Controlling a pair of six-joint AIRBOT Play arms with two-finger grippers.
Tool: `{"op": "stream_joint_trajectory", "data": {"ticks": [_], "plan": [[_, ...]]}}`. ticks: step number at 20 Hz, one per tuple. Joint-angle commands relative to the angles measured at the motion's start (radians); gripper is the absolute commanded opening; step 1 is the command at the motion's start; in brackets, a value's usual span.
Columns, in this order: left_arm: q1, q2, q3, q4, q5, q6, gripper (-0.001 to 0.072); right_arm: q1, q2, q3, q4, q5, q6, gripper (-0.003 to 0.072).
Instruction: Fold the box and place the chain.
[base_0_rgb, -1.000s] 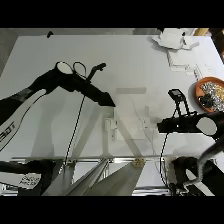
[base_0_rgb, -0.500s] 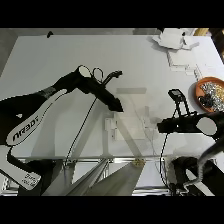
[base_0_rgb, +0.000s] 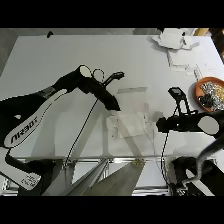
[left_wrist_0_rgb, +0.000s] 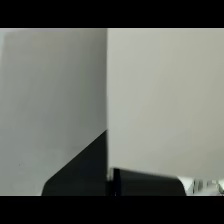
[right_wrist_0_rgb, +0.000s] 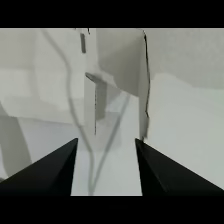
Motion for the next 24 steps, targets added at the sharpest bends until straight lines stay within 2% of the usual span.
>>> {"op": "stream_joint_trajectory", "data": {"ticks": [1, 4, 7, 9, 10, 13, 21, 24], "plan": [[-0.001, 0.072, -0.006, 0.027, -0.002, 0.036, -0.0003, 0.001, 0.003, 0.085, 0.028, 0.055, -0.035, 0.0486], [-0.028, 0.191, -0.113, 0.009, 0.049, 0.085, -0.0004, 0.000, 0.035, 0.190, 0.021, 0.164, -0.108, 0.0486], [-0.083, 0.332, -0.334, -0.022, 0.226, 0.228, -0.0002, 0.000, 0.116, 0.221, 0.017, 0.220, -0.184, 0.0486], [-0.093, 0.364, -0.445, -0.106, 0.280, 0.344, -0.0001, 0.001, 0.163, 0.221, 0.018, 0.230, -0.213, 0.0485], [-0.097, 0.361, -0.467, -0.095, 0.283, 0.410, 0.0000, 0.001, 0.179, 0.221, 0.021, 0.229, -0.214, 0.0485], [-0.114, 0.356, -0.472, 0.023, 0.320, 0.476, 0.0004, 0.001, 0.182, 0.220, 0.025, 0.228, -0.214, 0.0479], [-0.203, 0.356, -0.471, 0.017, 0.584, 0.526, 0.0003, 0.001, 0.181, 0.219, 0.025, 0.179, -0.240, 0.0466], [-0.207, 0.347, -0.471, 0.013, 0.608, 0.523, 0.0003, 0.001, 0.181, 0.219, 0.026, 0.181, -0.260, 0.0466]]}}
